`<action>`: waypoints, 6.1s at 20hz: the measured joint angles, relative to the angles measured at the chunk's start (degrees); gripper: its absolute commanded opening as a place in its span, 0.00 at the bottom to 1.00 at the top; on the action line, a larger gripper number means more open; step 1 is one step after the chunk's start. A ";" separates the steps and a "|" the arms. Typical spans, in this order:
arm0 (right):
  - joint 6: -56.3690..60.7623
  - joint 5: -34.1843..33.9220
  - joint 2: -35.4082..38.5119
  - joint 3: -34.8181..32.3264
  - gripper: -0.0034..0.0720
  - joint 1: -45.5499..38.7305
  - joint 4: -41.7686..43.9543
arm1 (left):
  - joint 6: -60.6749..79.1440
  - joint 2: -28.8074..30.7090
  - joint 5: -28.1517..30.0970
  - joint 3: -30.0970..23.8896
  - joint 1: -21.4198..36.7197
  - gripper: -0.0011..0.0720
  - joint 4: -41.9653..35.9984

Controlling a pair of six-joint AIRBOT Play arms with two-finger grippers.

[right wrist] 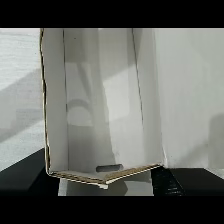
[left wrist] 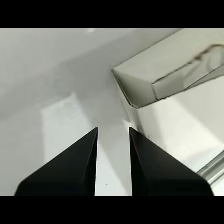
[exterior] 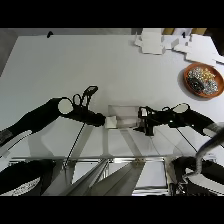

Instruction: Fold the box and place the chain.

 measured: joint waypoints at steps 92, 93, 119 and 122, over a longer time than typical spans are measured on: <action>0.00 0.02 0.00 0.00 0.57 0.00 0.00 | 21.20 -0.50 -23.45 22.08 -4.42 0.96 21.81; 0.00 0.02 0.00 0.00 0.57 0.00 0.00 | 31.10 0.90 -21.68 18.97 -3.10 0.96 18.80; 0.02 0.00 0.00 0.00 0.57 -0.02 -0.09 | 103.12 -11.63 -2.49 -0.11 4.48 0.97 -21.03; 0.02 0.13 0.00 0.00 0.57 0.02 0.35 | 102.71 -11.67 -2.60 -0.09 5.05 0.98 -21.90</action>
